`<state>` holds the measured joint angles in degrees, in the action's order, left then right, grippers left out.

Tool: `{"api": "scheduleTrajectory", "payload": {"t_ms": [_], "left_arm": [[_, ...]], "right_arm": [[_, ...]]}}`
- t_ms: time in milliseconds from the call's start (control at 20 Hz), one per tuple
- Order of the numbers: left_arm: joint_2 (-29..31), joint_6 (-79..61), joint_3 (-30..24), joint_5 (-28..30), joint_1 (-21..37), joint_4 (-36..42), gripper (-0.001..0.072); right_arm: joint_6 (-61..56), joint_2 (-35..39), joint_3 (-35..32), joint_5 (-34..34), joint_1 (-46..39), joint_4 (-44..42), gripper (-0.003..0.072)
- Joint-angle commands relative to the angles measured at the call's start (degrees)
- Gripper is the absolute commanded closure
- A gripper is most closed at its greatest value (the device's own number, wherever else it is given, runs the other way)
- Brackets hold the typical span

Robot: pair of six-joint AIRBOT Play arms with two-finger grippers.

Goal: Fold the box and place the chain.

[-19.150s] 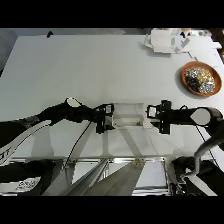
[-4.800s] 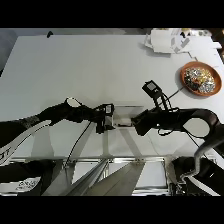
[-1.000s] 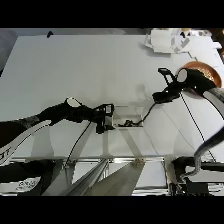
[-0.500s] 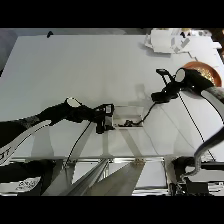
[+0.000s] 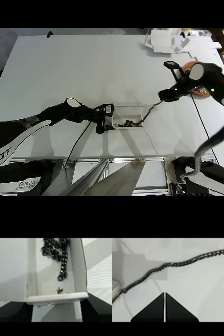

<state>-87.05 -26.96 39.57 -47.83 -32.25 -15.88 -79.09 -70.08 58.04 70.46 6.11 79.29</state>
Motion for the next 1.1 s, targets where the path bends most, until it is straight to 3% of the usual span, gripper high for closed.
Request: {"api": "scheduleTrajectory", "payload": {"t_ms": [0,100,150,250,300,900,1050], "left_arm": [[0.0,0.0,0.0,0.0,0.0,0.0,0.0636],[0.0,0.0,0.0,0.0,0.0,0.0,0.0636],[0.0,0.0,0.0,0.0,0.0,0.0,0.0636],[0.0,0.0,0.0,0.0,0.0,0.0,0.0636],[0.0,0.0,0.0,0.0,0.0,0.0,0.0636],[0.0,0.0,0.0,0.0,0.0,0.0,0.0636],[0.0,0.0,0.0,0.0,0.0,0.0,0.0636]], "right_arm": [[0.1,8.2,0.0,0.6,0.0,-4.2,0.0668],[0.0,9.0,0.0,-0.7,0.0,-3.0,0.0557],[0.0,8.6,0.0,-1.4,0.0,-2.3,0.0538],[0.0,7.2,0.0,-2.9,0.0,-1.2,0.0385],[0.0,6.4,0.0,-3.8,0.0,-0.6,0.0348],[-0.6,-12.1,0.0,-8.1,0.0,0.6,0.0351],[-0.6,-14.8,0.0,-7.6,0.0,2.1,0.0394]]}}
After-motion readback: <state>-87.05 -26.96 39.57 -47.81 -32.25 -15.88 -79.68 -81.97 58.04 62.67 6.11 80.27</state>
